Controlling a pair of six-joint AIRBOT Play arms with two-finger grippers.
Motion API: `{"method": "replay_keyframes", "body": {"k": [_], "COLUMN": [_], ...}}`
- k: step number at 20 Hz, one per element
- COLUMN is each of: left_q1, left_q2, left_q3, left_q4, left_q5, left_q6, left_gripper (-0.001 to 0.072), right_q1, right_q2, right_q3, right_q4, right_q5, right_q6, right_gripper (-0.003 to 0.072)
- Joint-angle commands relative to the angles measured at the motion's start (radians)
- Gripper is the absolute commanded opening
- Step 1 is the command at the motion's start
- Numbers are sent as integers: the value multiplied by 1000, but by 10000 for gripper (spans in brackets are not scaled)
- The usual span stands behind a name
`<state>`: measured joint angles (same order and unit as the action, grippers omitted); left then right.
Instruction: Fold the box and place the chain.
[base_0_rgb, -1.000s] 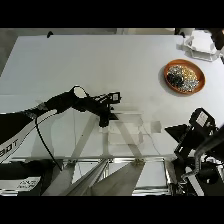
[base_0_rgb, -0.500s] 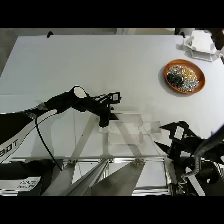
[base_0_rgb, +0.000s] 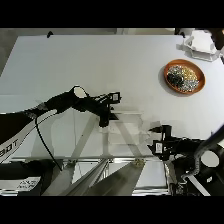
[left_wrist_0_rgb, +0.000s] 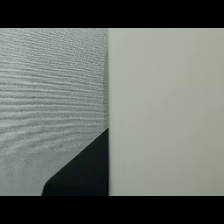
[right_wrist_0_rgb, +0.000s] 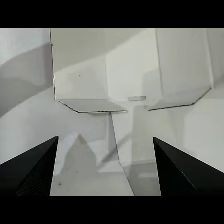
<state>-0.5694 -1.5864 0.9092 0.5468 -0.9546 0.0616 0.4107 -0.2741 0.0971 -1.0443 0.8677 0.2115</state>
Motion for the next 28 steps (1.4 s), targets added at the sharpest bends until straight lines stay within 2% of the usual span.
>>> {"method": "replay_keyframes", "body": {"k": [1, 12, 23, 28], "left_q1": [0, 0, 0, 0], "left_q2": [0, 0, 0, 0], "left_q3": [0, 0, 0, 0], "left_q4": [0, 0, 0, 0], "left_q5": [0, 0, 0, 0], "left_q6": [0, 0, 0, 0], "left_gripper": [10, 10, 10, 10], "right_q1": [82, 254, 263, 255], "right_q2": [-84, -274, -274, -272], "right_q3": [-23, -23, -22, -3], "right_q4": [-13, -3, 57, 84], "right_q5": [-123, -364, -465, -467], "right_q6": [-18, -18, -6, -8], "right_gripper": [660, 659, 659, 659]}}
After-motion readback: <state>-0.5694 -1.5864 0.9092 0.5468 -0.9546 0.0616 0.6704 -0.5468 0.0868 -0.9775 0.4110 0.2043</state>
